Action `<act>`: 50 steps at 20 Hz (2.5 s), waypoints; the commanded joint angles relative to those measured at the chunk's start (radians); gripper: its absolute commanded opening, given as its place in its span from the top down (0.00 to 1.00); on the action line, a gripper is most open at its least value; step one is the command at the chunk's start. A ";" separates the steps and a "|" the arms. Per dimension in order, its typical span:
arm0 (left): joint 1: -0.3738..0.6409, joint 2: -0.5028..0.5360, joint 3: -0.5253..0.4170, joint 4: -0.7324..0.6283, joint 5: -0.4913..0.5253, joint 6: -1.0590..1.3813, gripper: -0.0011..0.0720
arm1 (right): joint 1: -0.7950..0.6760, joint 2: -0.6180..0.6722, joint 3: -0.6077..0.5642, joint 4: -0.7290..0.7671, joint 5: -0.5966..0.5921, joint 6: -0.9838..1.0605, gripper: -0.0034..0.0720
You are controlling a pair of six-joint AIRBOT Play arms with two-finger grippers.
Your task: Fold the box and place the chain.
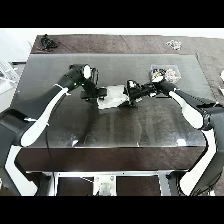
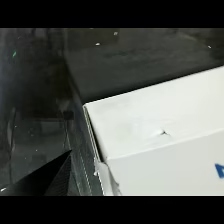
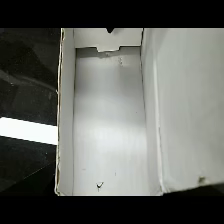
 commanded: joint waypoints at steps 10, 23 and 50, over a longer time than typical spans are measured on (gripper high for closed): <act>-0.046 -0.127 0.167 0.106 -0.161 -0.247 0.40 | 0.000 0.000 0.000 0.000 0.001 0.000 0.27; -0.058 -0.193 0.259 0.138 -0.254 -0.249 0.96 | 0.000 0.000 0.000 0.000 0.001 0.000 0.27; -0.044 -0.145 0.237 0.134 -0.173 0.056 0.00 | 0.000 0.000 0.000 0.000 0.001 0.000 0.27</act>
